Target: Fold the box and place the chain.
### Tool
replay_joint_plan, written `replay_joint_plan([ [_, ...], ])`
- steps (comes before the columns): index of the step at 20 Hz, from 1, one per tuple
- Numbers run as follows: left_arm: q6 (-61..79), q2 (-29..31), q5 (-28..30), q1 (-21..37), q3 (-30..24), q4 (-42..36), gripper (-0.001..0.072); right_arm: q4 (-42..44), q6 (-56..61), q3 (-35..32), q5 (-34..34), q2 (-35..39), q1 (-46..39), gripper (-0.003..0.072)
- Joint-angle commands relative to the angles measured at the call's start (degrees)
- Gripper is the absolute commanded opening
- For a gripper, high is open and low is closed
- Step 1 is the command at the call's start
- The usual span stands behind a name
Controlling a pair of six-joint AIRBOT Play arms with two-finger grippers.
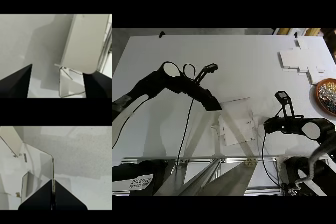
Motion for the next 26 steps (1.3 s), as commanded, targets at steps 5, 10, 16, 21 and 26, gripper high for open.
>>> replay_joint_plan([
  [5, 4.8, -8.7, -2.6, -1.7, 0.0, -5.3, 0.0688, 0.1, 0.0, 0.0, -0.5, 0.0, 0.1, 0.0017],
  [10, 9.0, -9.7, 4.8, -6.4, 0.0, -6.4, 0.0683, 0.5, 0.0, 0.0, -0.5, 0.0, 0.1, 0.0017],
  [16, 9.6, -9.7, 6.9, -7.2, 0.0, -5.7, -0.0001, 1.2, 0.0, 0.0, -0.5, 0.1, 0.1, 0.0017],
  [21, 22.1, -7.5, 8.8, -7.4, 0.0, -5.1, 0.0001, 1.6, -0.2, 1.6, 0.2, 0.8, 0.1, 0.0138],
  [26, 37.6, -2.8, 10.4, -9.5, 0.0, -2.1, 0.0001, 0.9, -3.5, 9.7, 2.7, 4.4, 0.1, 0.0276],
])
